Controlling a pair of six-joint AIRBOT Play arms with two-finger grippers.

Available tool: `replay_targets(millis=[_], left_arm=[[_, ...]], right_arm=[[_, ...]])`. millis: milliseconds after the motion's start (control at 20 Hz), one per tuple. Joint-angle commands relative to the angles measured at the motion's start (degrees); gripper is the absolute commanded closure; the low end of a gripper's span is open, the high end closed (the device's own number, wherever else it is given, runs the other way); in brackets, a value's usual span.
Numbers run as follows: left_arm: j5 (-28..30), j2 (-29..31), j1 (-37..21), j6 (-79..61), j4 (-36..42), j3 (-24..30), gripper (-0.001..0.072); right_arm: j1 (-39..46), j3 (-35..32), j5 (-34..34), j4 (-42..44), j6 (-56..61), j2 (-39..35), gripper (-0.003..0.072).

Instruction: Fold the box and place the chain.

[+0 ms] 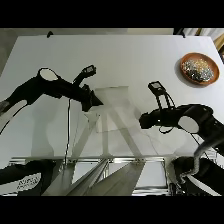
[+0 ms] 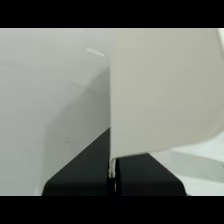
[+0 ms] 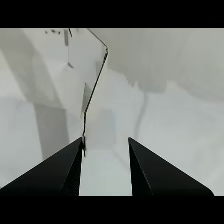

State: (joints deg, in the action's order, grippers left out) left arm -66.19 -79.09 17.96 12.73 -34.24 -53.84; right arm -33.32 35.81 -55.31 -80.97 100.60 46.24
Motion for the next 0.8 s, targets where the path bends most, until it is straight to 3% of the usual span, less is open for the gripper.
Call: replay_targets(millis=[0, 150, 350, 750], left_arm=[[5.84, 7.61, 4.31, -6.21, 0.31, 5.70, 0.0710], [9.40, 8.20, 8.70, -12.00, 5.51, 9.73, 0.0708], [18.51, 5.46, 13.53, -13.35, -0.26, 10.10, 0.0706], [20.70, -0.70, 13.64, -23.78, 5.46, 10.10, 0.0706]], right_arm=[[0.00, 0.39, -7.43, -3.02, 0.04, -6.38, 0.0360], [0.00, 0.39, -11.06, -5.57, 0.04, -10.47, 0.0361], [0.00, 0.37, -11.74, -5.57, 0.07, -11.58, 0.0362], [0.00, 0.37, -6.69, -5.31, 0.09, -11.58, 0.0364]])
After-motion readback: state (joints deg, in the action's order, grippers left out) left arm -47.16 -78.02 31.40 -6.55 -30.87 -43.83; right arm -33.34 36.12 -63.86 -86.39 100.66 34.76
